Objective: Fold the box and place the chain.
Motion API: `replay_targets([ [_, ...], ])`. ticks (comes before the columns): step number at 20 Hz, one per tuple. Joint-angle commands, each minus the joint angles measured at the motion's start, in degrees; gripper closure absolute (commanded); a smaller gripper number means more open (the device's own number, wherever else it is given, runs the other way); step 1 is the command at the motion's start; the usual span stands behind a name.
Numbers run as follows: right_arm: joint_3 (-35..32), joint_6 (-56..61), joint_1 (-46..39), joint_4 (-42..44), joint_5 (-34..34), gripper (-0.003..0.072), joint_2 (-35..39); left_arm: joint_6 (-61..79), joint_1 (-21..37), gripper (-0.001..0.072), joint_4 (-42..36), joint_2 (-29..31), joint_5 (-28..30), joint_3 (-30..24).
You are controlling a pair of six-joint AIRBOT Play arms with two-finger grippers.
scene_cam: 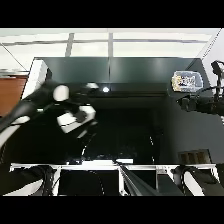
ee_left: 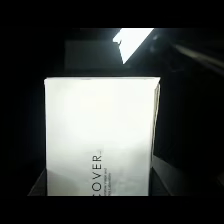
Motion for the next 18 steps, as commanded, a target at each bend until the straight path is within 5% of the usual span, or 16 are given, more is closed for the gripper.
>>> replay_targets([
  [1, -0.02, 0.0, 0.0, -0.02, -0.04, 0.0671, -0.11, -7.74, 19.1, 0.0435, 6.69, 8.83, -3.67, -10.67],
  [5, -0.02, 0.02, 0.0, 0.04, -1.09, 0.0671, -0.13, -5.77, 43.87, 0.0435, 6.64, 11.15, -2.38, -15.41],
  [9, -0.02, 0.04, 0.0, 0.02, -1.18, 0.0671, -0.13, 1.09, 60.85, 0.0435, -0.94, 11.15, 3.41, -14.16],
  [13, -0.02, 0.07, 0.0, 0.66, -2.6, 0.0671, -0.24, 14.21, 63.41, 0.0434, -9.55, 10.82, 13.22, -14.14],
  [18, -0.04, 0.11, 0.02, 4.85, -2.8, 0.0672, -0.26, 19.76, 55.43, 0.0434, -8.92, 8.17, 17.97, -14.14],
])
